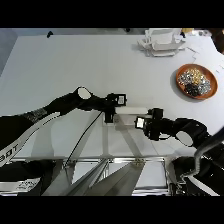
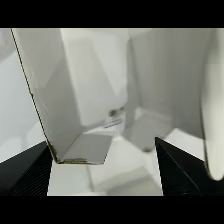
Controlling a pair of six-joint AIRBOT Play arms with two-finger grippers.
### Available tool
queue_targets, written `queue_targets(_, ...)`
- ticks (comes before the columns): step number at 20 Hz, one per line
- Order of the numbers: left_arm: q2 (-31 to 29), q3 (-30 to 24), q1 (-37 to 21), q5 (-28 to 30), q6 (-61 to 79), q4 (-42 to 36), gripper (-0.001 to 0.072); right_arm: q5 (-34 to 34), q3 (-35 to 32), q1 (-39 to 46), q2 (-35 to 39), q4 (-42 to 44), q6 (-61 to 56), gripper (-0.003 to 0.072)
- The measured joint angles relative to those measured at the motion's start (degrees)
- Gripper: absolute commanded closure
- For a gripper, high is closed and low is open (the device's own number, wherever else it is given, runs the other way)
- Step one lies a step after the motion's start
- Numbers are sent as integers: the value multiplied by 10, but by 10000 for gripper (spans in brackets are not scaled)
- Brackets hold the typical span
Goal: Fold the box and place the chain.
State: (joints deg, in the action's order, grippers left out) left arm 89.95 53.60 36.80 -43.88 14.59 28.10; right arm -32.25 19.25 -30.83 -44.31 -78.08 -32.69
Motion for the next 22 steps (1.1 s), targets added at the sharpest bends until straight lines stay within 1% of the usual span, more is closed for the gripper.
queue_targets(8,0,0,0,1,0,0,701,-12,2,45,2,93,85,-13)
queue_targets(11,0,0,0,1,0,-1,701,-32,3,85,1,164,131,-11)
queue_targets(15,0,0,0,1,0,-1,701,-50,4,127,-9,277,253,-8)
queue_targets(17,0,0,0,1,-1,-2,701,-54,4,141,-19,310,306,-9)
queue_targets(19,0,0,0,1,-2,-2,701,-58,4,157,-28,329,344,-9)
queue_targets(22,0,0,0,1,-1,-2,701,-59,4,184,-34,331,371,-9)
